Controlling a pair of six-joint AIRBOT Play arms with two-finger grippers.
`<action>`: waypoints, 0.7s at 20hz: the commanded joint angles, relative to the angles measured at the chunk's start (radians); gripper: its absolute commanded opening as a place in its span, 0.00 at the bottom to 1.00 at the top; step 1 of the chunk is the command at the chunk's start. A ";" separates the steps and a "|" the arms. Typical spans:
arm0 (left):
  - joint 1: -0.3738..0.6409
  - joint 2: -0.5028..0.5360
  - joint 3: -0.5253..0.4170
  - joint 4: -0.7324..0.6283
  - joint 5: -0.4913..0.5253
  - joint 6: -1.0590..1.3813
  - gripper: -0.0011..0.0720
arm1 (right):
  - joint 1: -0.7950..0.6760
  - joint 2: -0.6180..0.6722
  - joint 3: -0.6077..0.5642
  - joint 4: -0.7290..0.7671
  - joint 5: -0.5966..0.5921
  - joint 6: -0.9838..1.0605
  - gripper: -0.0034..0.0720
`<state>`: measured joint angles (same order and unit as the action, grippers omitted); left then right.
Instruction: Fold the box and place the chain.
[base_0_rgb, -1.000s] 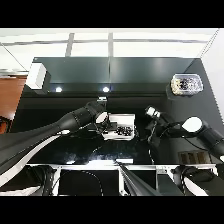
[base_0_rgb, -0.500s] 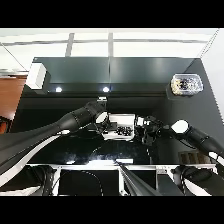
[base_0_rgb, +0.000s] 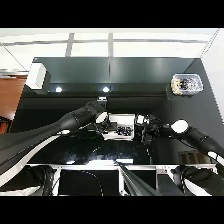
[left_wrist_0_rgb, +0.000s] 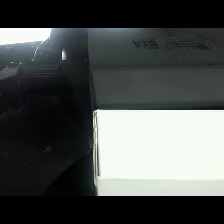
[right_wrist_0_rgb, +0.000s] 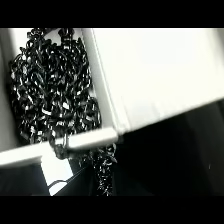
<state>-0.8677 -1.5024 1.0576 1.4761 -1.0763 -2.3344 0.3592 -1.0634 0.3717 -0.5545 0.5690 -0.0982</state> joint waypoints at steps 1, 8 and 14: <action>0.001 0.000 0.000 0.000 0.001 0.000 0.05 | -0.040 0.071 0.011 -0.059 0.010 0.225 0.06; 0.001 0.000 0.000 0.000 0.002 0.000 0.05 | -0.174 0.241 0.223 -0.277 0.537 0.771 0.06; 0.001 0.000 0.000 0.000 0.003 0.000 0.05 | -0.149 0.240 0.318 0.188 0.625 0.899 0.06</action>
<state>-0.8673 -1.5024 1.0576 1.4761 -1.0744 -2.3348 0.1974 -0.8303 0.6556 -0.5919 1.1515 0.7044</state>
